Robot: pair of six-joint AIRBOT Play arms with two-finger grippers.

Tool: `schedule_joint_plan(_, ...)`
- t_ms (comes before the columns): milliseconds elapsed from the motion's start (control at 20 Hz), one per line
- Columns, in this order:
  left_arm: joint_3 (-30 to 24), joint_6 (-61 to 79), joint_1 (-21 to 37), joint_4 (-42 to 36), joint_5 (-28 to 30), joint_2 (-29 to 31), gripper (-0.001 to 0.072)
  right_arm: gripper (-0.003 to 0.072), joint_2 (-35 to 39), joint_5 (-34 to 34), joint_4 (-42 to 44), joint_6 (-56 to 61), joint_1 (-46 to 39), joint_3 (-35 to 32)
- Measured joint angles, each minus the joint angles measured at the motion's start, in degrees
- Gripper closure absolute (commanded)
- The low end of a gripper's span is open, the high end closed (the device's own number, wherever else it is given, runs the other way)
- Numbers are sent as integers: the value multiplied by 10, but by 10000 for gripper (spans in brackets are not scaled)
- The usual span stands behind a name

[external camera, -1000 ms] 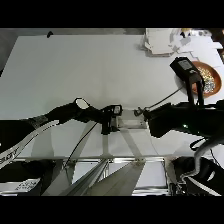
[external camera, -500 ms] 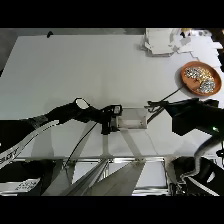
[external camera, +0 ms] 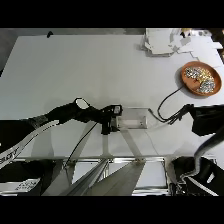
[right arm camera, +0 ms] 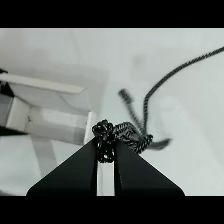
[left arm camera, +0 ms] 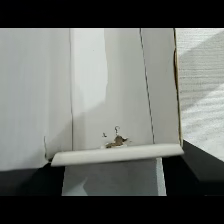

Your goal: Fold the box and place the chain.

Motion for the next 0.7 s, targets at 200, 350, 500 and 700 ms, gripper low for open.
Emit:
schedule_joint_plan(200, 0, 0, 0, 0, 0, 0, 501, 668, 2, -78, 47, 0, 0, -74)
schedule_joint_plan(350, 0, 0, 0, 0, 0, 0, 501, 668, -10, -149, 65, -9, 0, -112)
schedule_joint_plan(500, 0, 0, 0, 0, 0, 0, 501, 668, -49, -197, 87, -34, 0, -127)
schedule_joint_plan(700, 0, 0, 0, 0, 0, 0, 501, 668, -126, -227, 112, -66, 0, -134)
